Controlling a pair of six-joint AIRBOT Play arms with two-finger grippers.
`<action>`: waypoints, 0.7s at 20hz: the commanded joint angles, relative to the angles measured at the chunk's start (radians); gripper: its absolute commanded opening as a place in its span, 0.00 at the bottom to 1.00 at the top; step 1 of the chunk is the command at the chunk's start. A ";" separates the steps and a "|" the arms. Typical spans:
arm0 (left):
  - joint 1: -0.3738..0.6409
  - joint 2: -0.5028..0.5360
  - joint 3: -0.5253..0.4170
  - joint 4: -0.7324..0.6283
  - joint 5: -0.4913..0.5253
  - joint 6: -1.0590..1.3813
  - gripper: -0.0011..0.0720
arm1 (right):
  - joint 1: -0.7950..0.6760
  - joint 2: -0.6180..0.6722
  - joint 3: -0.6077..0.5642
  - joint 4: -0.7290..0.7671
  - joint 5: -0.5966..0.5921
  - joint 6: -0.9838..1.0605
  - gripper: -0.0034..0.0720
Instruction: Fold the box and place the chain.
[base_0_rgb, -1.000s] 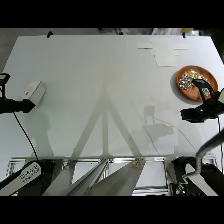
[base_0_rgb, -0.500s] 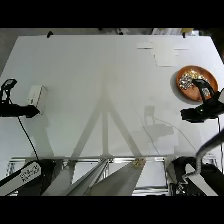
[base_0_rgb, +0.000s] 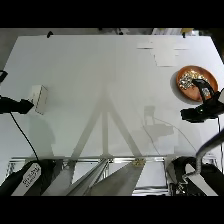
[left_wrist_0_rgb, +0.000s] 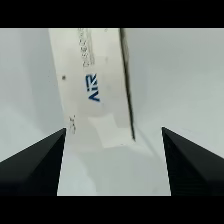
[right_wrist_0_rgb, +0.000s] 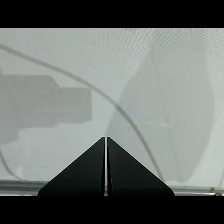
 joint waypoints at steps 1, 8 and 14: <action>-0.080 0.169 0.000 -0.001 -0.011 0.000 0.89 | 0.000 0.001 0.001 0.000 0.000 0.000 0.07; -0.183 0.326 0.000 -0.001 -0.114 -0.167 0.88 | 0.000 0.001 0.001 0.000 0.000 0.000 0.07; -0.183 0.308 0.000 0.002 -0.180 -0.228 0.88 | 0.000 0.001 0.001 0.000 0.000 0.000 0.07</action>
